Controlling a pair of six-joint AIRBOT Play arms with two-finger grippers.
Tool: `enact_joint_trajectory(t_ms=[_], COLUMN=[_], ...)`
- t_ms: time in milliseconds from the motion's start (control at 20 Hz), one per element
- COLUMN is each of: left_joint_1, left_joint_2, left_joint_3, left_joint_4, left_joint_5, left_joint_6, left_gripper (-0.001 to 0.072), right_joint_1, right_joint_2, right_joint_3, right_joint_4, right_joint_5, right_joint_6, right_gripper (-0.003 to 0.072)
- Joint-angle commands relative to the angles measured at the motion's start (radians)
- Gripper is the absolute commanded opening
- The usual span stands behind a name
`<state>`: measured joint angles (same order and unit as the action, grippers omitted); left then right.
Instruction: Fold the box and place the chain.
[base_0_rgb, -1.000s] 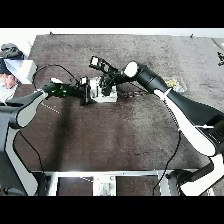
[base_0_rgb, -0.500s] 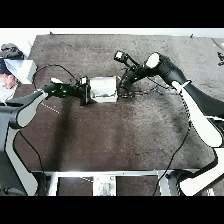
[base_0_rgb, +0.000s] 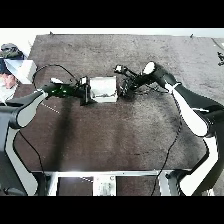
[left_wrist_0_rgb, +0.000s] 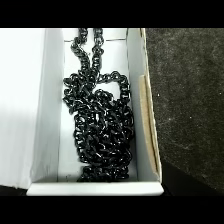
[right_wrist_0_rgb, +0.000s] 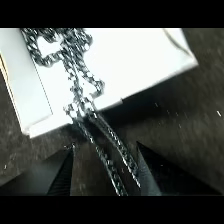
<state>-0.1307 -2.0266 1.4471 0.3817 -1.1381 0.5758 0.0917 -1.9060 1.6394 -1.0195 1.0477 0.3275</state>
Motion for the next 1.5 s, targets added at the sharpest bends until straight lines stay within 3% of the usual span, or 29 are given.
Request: enact_joint_trajectory(t_ms=[0, 200, 350, 500, 900, 1150, 1450], left_joint_1=[0.001, 0.001, 0.001, 0.001, 0.001, 0.001, 0.001], left_joint_2=[0.000, 0.000, 0.000, 0.000, 0.000, 0.000, 0.000], left_joint_3=[0.000, 0.000, 0.000, 0.000, 0.000, 0.000, 0.000], left_joint_4=[0.000, 0.000, 0.000, 0.000, 0.000, 0.000, 0.000], left_joint_5=[0.000, 0.000, 0.000, 0.000, 0.000, 0.000, 0.000], left_joint_6=[0.000, 0.000, 0.000, 0.000, 0.000, 0.000, 0.000], left_gripper=[0.0205, 0.0205, 0.0205, 0.0205, 0.0205, 0.0205, 0.0205], right_joint_1=[0.003, 0.007, 0.007, 0.005, 0.031, 0.170, 0.260], right_joint_2=[-0.025, -0.062, -0.069, -0.034, 0.204, 0.290, 0.220], right_joint_3=[0.000, 0.000, 0.000, 0.002, 0.002, 0.003, 0.019], right_joint_4=[0.041, 0.096, 0.085, 0.041, 0.029, 0.029, 0.029], right_joint_5=[-0.051, -0.064, -0.061, -0.060, 0.006, -0.174, -0.294], right_joint_6=[-0.061, -0.126, -0.160, -0.149, -0.091, -0.107, -0.106], right_gripper=[0.0448, 0.0430, 0.0097, -0.0014, -0.0015, -0.0016, -0.0016])
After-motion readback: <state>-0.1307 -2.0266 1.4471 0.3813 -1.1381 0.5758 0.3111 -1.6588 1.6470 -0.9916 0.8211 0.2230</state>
